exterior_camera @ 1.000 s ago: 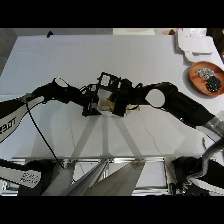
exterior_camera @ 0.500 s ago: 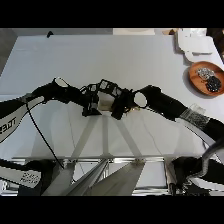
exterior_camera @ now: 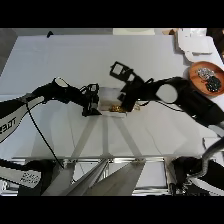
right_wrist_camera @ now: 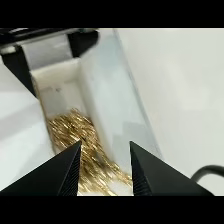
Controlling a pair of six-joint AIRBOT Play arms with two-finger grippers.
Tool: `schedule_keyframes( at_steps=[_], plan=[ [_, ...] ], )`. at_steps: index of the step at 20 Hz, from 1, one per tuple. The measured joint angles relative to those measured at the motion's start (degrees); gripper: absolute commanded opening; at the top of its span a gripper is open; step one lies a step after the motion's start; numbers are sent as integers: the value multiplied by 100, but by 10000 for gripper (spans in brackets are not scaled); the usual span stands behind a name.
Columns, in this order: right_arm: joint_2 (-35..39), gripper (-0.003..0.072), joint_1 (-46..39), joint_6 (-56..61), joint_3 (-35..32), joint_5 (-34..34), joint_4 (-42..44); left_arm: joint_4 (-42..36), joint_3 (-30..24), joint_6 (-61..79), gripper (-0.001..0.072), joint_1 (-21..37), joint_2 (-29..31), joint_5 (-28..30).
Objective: Fold the box and place the chain.
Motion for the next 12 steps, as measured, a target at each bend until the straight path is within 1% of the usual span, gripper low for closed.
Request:
schedule_keyframes(
  at_steps=[1,2,3,4,6,8,12],
  plan=[
    [109,345,-254,-166,2,179,2,0,0,0,261,0,0,0],
    [175,382,-501,-348,-7,376,20,0,0,2,261,0,0,0],
    [197,440,-772,-553,-22,557,50,0,0,0,261,0,0,0],
    [188,464,-1019,-750,-48,717,90,0,0,0,261,0,0,0],
    [61,482,-1453,-1237,-136,929,254,0,0,0,261,0,0,0],
    [-173,482,-1731,-1954,-225,1045,568,0,0,0,261,0,0,0],
    [-911,482,-1934,-4033,-323,1134,1495,0,0,2,261,0,0,0]
  ],
)
